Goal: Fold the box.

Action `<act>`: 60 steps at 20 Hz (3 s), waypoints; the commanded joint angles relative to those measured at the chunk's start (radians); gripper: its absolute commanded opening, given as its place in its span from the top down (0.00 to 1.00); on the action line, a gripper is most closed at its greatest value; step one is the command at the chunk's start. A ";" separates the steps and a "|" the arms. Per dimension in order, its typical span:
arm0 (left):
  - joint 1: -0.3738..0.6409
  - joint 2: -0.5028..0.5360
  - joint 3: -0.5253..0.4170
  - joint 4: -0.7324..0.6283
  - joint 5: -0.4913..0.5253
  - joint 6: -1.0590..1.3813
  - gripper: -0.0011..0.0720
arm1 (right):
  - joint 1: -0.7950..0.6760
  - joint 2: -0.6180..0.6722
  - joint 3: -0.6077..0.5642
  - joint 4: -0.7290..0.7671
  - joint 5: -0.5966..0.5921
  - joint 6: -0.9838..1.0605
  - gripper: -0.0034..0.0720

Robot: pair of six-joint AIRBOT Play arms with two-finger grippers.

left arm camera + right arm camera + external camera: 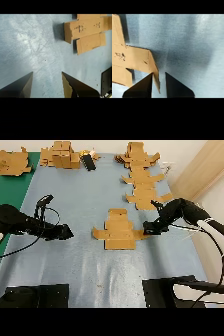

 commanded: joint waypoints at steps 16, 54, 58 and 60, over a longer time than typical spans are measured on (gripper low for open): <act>0.001 -0.002 0.000 -0.045 -0.011 0.049 0.27 | 0.051 -0.093 0.002 0.170 -0.001 -0.105 0.95; 0.054 -0.734 0.228 -0.585 -0.146 0.798 0.27 | 0.300 0.198 -0.294 0.594 0.202 -0.526 0.96; 0.029 -0.737 0.228 -0.583 -0.190 0.835 0.28 | 0.300 0.198 -0.293 0.594 0.208 -0.518 0.96; 0.023 -0.737 0.228 -0.583 -0.208 0.861 0.58 | 0.300 0.198 -0.293 0.594 0.209 -0.515 0.96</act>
